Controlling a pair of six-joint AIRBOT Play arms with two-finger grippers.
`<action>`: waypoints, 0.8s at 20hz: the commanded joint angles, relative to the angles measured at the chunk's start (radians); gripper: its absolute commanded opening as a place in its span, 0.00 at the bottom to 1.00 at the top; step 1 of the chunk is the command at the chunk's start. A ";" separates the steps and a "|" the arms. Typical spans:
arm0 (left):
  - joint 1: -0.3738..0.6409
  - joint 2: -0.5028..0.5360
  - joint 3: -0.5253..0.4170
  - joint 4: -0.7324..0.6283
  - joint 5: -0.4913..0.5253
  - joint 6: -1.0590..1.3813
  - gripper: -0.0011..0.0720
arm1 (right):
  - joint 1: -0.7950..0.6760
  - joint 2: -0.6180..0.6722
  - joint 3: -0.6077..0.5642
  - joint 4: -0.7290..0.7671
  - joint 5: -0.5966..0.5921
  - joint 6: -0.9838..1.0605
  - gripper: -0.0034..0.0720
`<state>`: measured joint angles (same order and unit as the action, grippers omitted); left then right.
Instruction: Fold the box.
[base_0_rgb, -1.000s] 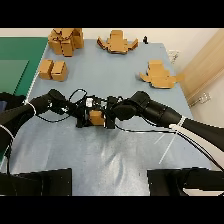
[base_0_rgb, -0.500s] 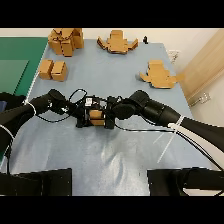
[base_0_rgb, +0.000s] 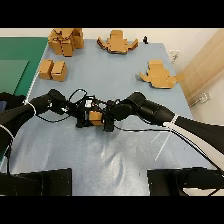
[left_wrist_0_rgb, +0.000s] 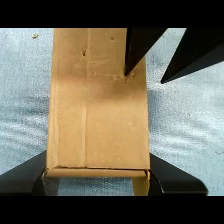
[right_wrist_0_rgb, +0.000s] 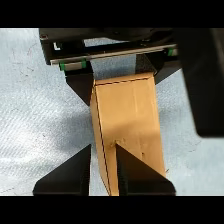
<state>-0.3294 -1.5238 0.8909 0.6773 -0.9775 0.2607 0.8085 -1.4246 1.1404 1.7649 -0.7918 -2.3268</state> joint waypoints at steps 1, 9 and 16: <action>0.001 0.000 0.000 -0.001 0.000 -0.001 0.25 | 0.001 -0.002 0.001 0.013 -0.001 0.000 0.30; 0.001 0.000 0.000 0.000 0.000 -0.001 0.25 | 0.000 0.003 0.003 0.013 -0.002 0.002 0.24; 0.001 0.000 0.000 0.000 -0.001 -0.001 0.25 | -0.070 0.034 0.003 0.147 0.001 0.016 0.24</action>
<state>-0.3294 -1.5238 0.8909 0.6758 -0.9783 0.2577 0.7696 -1.4025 1.1423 1.8381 -0.7971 -2.3123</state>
